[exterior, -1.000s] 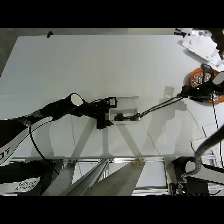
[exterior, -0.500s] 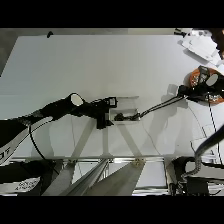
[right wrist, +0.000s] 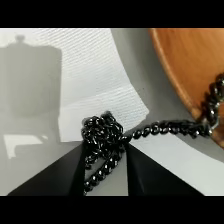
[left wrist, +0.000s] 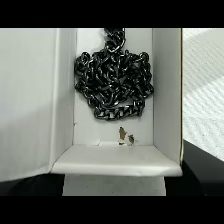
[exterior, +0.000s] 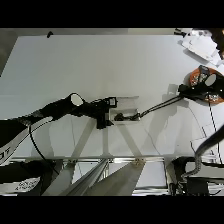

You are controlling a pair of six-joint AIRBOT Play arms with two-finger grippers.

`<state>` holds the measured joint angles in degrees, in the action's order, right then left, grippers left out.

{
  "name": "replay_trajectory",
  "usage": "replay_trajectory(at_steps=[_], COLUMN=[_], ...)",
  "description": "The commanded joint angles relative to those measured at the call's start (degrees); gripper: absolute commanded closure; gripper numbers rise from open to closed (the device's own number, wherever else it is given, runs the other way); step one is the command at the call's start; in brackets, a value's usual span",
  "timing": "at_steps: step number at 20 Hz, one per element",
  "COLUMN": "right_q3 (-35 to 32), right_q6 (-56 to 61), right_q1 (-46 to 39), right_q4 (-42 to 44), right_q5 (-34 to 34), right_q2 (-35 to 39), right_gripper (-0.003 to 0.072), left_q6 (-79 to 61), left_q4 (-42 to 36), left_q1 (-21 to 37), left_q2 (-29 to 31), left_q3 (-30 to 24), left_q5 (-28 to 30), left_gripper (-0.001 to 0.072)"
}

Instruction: Fold the box and place the chain.

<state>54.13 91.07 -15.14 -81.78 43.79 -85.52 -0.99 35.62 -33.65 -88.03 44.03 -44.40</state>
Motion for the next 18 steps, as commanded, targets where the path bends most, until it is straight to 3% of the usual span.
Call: replay_trajectory(at_steps=[1,3,4,5,12,18], right_q3=[0.0,0.0,0.0,0.0,0.0,0.0], right_q6=[0.0,0.0,-0.1,-0.3,-3.2,-6.4], right_q1=[0.0,0.0,0.1,0.2,1.5,3.5], right_q4=[-0.1,-0.1,-0.1,-0.1,-0.2,-1.9], right_q5=[0.3,0.7,1.0,1.2,1.8,4.9], right_q2=[0.0,0.0,0.0,0.0,1.0,12.5], right_gripper=[0.0536,0.0539,0.0575,0.0677,0.0676,0.0675], left_q6=[0.0,0.0,0.0,0.0,0.0,0.0], left_q4=[0.0,0.0,0.0,0.0,0.0,0.0], left_q1=[0.0,0.0,0.0,0.0,0.0,0.0], left_q2=[0.0,0.0,0.0,0.0,0.0,0.0], left_q3=[0.0,0.0,0.0,0.0,0.0,0.0], left_q5=[0.0,0.0,0.0,0.0,0.0,0.0], left_gripper=[0.0376,0.0376,0.0376,0.0376,0.0376,0.0376])
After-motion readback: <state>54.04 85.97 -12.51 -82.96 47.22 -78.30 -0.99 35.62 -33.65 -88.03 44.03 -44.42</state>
